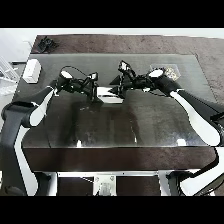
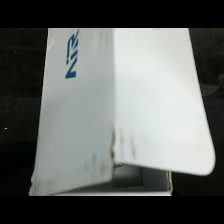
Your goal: Fold the box and place the chain.
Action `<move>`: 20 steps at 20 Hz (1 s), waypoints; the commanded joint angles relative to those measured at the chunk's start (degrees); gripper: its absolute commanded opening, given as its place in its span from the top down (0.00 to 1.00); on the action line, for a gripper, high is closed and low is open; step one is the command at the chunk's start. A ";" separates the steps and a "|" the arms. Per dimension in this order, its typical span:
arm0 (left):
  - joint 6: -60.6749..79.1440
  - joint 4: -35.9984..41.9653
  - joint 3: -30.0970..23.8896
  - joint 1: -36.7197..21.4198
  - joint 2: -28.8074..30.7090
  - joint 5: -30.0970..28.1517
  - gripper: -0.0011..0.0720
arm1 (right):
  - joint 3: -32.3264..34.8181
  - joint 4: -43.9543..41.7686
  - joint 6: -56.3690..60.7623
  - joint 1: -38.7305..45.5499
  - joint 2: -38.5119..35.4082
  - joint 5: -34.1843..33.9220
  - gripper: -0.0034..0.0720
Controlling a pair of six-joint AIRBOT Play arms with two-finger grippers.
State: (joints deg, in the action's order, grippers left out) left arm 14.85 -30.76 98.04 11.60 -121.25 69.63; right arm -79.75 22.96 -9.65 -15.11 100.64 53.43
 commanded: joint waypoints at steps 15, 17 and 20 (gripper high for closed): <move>0.00 -0.02 0.00 0.04 0.02 0.04 0.40 | -0.07 1.46 -0.02 0.76 0.61 0.17 0.57; 0.00 -0.02 0.00 0.04 0.02 0.04 0.40 | 0.24 1.44 -0.04 0.72 0.61 0.11 0.57; 0.00 -0.02 0.00 0.04 0.02 0.04 0.40 | 1.29 1.03 -0.07 0.72 0.61 -0.96 0.57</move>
State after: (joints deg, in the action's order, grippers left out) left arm 14.83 -30.74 98.06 11.64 -121.25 69.63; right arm -79.13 24.38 -9.72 -14.37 101.23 53.41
